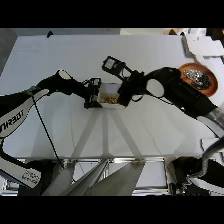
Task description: Fold the box and place the chain.
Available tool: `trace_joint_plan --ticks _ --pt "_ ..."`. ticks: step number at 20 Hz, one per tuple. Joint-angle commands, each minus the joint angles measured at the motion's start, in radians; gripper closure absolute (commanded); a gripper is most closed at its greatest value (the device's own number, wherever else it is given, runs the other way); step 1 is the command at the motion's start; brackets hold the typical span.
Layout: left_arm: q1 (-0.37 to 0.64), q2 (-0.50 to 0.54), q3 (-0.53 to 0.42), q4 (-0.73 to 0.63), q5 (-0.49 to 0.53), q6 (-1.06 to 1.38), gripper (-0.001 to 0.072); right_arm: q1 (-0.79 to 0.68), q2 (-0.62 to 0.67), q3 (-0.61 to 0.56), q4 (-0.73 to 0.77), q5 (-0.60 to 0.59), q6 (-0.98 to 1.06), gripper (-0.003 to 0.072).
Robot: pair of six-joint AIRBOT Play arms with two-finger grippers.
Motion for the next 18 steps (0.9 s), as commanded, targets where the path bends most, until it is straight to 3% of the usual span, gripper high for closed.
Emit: trace_joint_plan --ticks 1,4,7,9,13,18 --pt "0.001 0.0 0.0 0.0 0.0 0.0 0.0434 -0.102 0.103 -0.176 0.096 -0.071 -0.168 0.046" --pt "0.001 0.0 0.0 0.0 0.0 0.0 0.0434 -0.229 0.074 -0.268 0.279 -0.099 -0.415 0.039" --pt "0.001 0.0 0.0 0.0 0.0 0.0 0.0434 -0.327 -0.009 -0.271 0.474 -0.095 -0.71 0.0389" --pt "0.001 0.0 0.0 0.0 0.0 0.0 0.0434 -0.359 -0.074 -0.271 0.579 -0.093 -0.927 0.0326" --pt "0.001 0.0 0.0 0.0 0.0 0.0 0.0434 -0.36 -0.194 -0.271 0.651 -0.095 -1.154 0.0326" --pt "0.001 0.0 0.0 0.0 0.0 0.0 0.0434 -0.359 -0.28 -0.271 0.889 -0.095 -1.366 0.0334"
